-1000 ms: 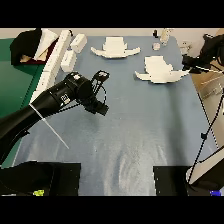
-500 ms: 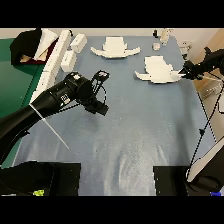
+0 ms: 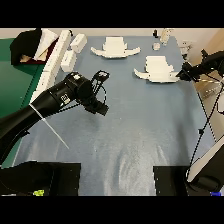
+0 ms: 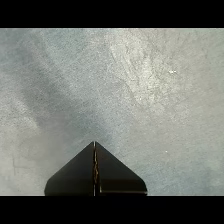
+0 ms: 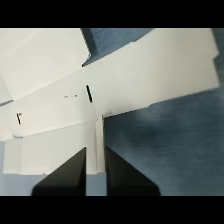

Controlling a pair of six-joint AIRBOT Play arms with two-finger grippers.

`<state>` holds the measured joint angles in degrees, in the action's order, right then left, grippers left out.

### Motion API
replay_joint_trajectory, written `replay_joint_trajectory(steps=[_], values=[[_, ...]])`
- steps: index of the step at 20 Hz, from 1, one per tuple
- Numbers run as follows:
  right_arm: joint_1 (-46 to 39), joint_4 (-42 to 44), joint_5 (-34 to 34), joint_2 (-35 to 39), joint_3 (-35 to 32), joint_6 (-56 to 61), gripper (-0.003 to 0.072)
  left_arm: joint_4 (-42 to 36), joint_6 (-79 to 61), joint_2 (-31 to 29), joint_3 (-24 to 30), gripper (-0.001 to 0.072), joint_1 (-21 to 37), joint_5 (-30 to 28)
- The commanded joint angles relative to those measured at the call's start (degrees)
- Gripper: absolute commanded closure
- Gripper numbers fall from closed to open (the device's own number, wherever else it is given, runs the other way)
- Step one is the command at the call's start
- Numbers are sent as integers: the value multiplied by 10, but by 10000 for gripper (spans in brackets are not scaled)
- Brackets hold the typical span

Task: Fold the box.

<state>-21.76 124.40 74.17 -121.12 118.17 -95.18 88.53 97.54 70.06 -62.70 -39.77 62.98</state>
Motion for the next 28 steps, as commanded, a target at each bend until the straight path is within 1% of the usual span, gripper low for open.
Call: replay_joint_trajectory(steps=[1,6,10,14,16,19,23,25,26,27,28], values=[[6,13,46,-1,1,-2,682,0,0,0,0,695,0,0],[35,56,93,14,-5,-14,688,0,0,0,0,695,0,0],[74,55,107,71,-75,-13,689,0,0,0,0,695,0,0],[127,46,108,162,-210,-23,689,0,0,0,0,695,0,0],[157,38,95,220,-299,-27,689,0,0,0,0,695,0,0],[200,38,50,318,-450,-29,689,0,0,0,0,695,0,0],[239,38,11,440,-632,-28,689,0,0,0,0,695,0,0],[255,38,-28,490,-701,-28,686,0,0,0,0,695,0,0],[260,38,-48,504,-722,-25,683,0,0,0,0,695,0,0],[264,38,-53,510,-730,-23,594,0,0,0,0,695,0,0],[264,37,-52,510,-730,-22,345,0,0,0,0,695,0,0]])
